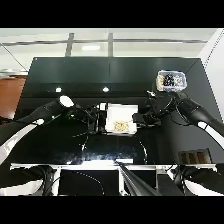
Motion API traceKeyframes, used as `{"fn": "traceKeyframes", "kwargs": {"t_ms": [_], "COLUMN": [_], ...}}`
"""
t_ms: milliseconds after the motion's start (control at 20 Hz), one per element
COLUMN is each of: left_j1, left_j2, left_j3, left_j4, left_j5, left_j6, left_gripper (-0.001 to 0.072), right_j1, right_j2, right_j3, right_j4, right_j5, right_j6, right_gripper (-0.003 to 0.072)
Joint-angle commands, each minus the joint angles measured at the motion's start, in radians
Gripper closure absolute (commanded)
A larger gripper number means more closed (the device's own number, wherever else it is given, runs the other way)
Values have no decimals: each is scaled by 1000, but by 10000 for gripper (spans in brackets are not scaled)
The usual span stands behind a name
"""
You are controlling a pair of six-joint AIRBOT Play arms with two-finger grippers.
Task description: Fold the box and place the chain.
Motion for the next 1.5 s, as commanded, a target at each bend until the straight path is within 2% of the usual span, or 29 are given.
{"fn": "traceKeyframes", "kwargs": {"t_ms": [0, 150, 350, 450, 600, 750, 800, 850, 900, 1050, 1150, 1350, 1450], "left_j1": [-15, -21, -21, -21, -20, -19, -19, -19, -19, -19, -19, -19, -19], "left_j2": [0, 0, 0, 0, 0, 0, 0, 0, 0, 0, 0, 0, 0], "left_j3": [0, 0, 0, 0, 0, 0, 0, 0, 0, 0, 0, 0, 0], "left_j4": [-9, -8, -7, 13, 33, 33, 33, 33, 33, 33, 33, 33, 33], "left_j5": [6, 7, 11, 15, 14, 14, 15, 14, 14, 14, 14, 14, 14], "left_j6": [0, 0, 0, 0, -1, -1, -2, -2, -2, -1, -1, -2, -1], "left_gripper": [-5, -3, 43, 232, 235, 235, 235, 235, 235, 235, 235, 235, 235], "right_j1": [1, 1, 1, -3, -55, -164, -197, -216, -225, -225, -225, -181, -131], "right_j2": [0, 0, 0, 4, 65, 180, 211, 227, 227, 212, 169, 30, 2], "right_j3": [-1, -1, 0, 0, 1, 1, 1, 1, 6, 44, 113, 234, 236], "right_j4": [4, 4, 4, 0, -55, -87, -77, -65, -50, 2, 5, 20, 71], "right_j5": [0, 0, 0, -18, -98, -64, -31, -2, 22, 196, 258, 190, 146], "right_j6": [0, 0, 0, -2, -20, -62, -75, -99, -142, -236, -241, -372, -602], "right_gripper": [663, 663, 663, 663, 663, 662, 623, 238, -11, -16, -15, -15, -15]}}
